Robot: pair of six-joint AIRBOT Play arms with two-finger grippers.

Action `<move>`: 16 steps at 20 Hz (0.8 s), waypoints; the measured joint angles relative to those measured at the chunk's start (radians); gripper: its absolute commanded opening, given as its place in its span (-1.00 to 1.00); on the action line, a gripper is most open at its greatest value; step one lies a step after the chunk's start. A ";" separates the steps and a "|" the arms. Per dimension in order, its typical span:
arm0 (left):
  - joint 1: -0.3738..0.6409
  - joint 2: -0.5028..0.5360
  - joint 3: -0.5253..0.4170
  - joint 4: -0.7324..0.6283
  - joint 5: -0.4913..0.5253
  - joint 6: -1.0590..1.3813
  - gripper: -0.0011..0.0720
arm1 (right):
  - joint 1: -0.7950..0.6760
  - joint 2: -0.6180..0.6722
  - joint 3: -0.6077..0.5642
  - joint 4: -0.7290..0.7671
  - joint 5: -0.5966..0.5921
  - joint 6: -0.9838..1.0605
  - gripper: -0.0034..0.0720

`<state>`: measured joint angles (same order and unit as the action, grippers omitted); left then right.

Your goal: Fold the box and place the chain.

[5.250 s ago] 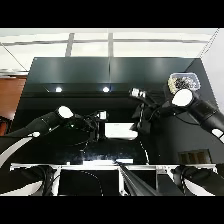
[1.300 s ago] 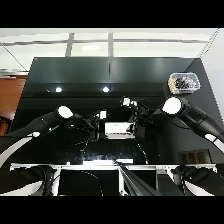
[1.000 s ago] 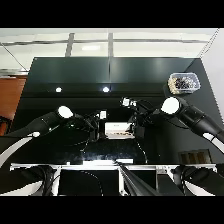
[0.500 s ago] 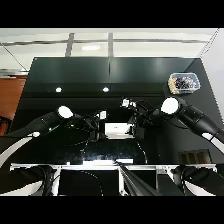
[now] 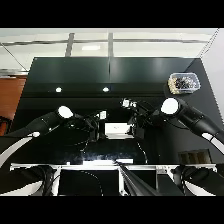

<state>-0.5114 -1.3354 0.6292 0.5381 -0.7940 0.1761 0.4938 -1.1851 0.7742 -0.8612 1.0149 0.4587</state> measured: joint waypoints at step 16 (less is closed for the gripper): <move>0.000 0.000 0.000 0.000 0.001 0.000 0.04 | -0.103 0.142 -0.035 0.094 0.049 0.492 -0.91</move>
<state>-0.5114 -1.3354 0.6292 0.5381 -0.7933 0.1757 0.3908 -1.0428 0.7391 -0.7670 1.0641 0.9512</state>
